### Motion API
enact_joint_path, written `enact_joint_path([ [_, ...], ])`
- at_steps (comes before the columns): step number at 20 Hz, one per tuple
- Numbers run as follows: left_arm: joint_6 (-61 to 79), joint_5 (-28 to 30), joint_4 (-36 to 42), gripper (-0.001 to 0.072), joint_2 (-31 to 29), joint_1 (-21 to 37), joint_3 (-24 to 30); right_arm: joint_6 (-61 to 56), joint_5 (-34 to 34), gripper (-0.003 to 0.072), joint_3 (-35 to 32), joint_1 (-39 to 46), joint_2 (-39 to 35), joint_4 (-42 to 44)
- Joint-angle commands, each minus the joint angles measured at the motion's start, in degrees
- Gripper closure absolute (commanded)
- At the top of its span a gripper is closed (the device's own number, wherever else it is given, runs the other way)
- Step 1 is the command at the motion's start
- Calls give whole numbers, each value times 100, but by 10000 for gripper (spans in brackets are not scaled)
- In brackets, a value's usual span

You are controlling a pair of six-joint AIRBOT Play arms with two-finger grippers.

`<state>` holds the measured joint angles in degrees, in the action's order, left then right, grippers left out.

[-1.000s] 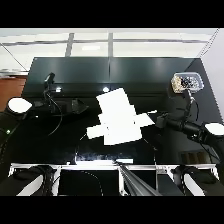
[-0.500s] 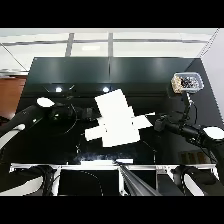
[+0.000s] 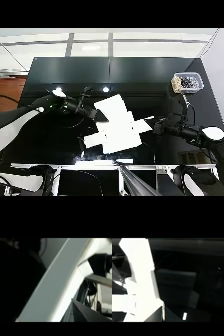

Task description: Fold the box and place the chain.

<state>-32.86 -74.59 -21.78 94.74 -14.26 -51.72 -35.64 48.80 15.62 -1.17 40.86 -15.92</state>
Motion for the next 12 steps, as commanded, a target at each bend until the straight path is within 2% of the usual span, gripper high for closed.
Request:
enact_joint_path([
  [1,280,-584,-496,107,232,-4,-229,-68,24,674,2,-2,-4,-107],
  [3,280,-570,-651,166,232,-33,-227,-66,22,674,2,-2,-4,-107],
  [7,404,-483,-632,207,232,-227,-227,-70,15,673,2,-2,-4,-105],
  [9,415,-452,-627,340,232,-256,-227,-79,15,674,2,-2,-4,-105],
  [10,415,-457,-627,381,232,-256,-227,-79,15,674,2,-2,-4,-105],
  [12,415,-468,-627,593,232,-254,-227,-76,2,673,2,-2,-4,-105],
])
